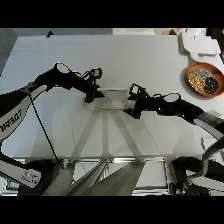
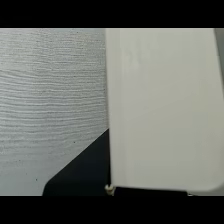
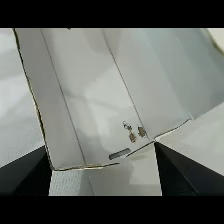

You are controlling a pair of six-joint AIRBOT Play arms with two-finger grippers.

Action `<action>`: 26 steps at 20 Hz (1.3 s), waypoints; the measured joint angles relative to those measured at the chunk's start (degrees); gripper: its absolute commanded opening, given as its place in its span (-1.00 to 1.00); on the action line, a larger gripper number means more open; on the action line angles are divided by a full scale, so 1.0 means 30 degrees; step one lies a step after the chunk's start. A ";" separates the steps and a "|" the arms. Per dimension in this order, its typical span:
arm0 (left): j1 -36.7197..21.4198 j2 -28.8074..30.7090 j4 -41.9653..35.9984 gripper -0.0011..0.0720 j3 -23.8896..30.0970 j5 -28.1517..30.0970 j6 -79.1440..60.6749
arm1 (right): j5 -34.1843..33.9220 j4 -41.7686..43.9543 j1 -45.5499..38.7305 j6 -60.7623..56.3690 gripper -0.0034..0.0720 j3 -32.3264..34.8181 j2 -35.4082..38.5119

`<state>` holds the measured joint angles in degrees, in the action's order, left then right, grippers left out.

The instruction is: Fold the box and place the chain.

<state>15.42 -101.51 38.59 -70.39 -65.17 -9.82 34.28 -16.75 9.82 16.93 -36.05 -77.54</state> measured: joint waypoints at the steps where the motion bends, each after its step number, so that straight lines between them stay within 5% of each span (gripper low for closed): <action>1: 0.0000 0.0007 0.0000 -0.93 0.0000 0.0000 0.0000 | -0.0080 -0.0066 0.0000 -0.0080 0.91 -0.0007 -0.0051; 26: 0.0000 0.0000 0.0000 -0.93 0.0007 0.0015 0.0000 | 0.2091 -0.1858 -0.1472 0.2521 0.91 -0.2273 -0.1778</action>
<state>15.42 -101.51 38.59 -70.37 -65.12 -9.82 40.56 -22.33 5.41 24.49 -42.87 -82.87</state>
